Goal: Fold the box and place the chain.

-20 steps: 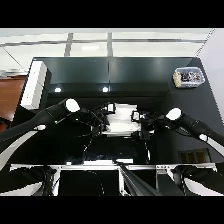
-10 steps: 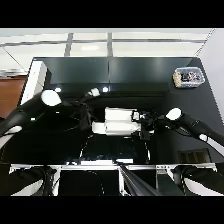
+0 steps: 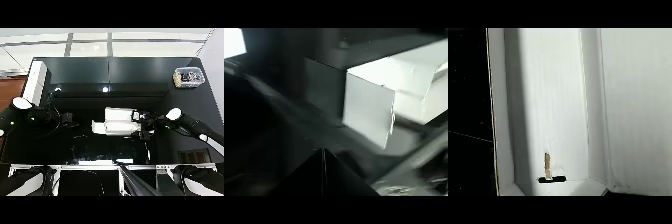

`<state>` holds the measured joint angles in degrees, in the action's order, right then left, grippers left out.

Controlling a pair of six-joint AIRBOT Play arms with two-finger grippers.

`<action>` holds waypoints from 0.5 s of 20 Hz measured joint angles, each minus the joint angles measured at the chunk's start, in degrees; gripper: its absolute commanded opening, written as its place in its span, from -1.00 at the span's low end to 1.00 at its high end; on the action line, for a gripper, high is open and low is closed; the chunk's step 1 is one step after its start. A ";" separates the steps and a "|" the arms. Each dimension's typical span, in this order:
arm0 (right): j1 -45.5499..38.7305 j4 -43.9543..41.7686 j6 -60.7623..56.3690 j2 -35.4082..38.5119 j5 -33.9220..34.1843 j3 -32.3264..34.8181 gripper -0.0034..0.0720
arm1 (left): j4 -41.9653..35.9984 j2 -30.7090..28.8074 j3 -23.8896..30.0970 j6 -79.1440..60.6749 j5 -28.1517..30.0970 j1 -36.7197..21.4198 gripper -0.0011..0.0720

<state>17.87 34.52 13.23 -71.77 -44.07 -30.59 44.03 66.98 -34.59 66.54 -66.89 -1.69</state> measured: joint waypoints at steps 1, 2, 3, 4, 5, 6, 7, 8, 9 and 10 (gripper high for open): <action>0.00 0.00 0.00 0.00 0.02 0.00 0.21 | -2.14 1.62 1.29 0.48 0.63 -0.46 -0.90; 0.00 0.02 0.00 0.00 0.02 0.00 0.21 | -4.20 3.15 2.12 0.83 1.62 -0.50 -0.90; 0.00 0.02 0.00 0.00 0.02 0.00 0.21 | -6.05 4.85 2.69 1.01 2.45 -0.07 -0.90; 0.00 0.00 0.00 0.00 0.02 0.00 0.21 | -7.54 6.62 2.93 1.16 3.48 0.85 -0.90; 0.00 0.00 0.00 0.00 0.02 0.00 0.21 | -8.98 8.11 2.93 1.11 3.91 1.99 -0.90; 0.00 0.02 0.00 0.00 0.02 0.00 0.21 | -10.01 9.62 2.67 1.05 4.76 3.56 -0.90; 0.00 0.02 0.00 0.00 0.02 0.00 0.21 | -10.73 10.80 2.29 0.94 5.27 5.18 -0.90; 0.00 0.02 0.00 0.00 0.02 0.00 0.21 | -11.41 11.74 1.90 0.94 6.01 6.93 -0.90; 0.00 0.02 0.02 0.00 0.02 0.00 0.21 | -11.91 12.48 1.46 0.96 6.88 8.76 -0.90; 0.00 0.02 0.00 0.00 0.02 0.00 0.21 | -12.22 13.03 1.09 0.98 7.89 10.38 -0.90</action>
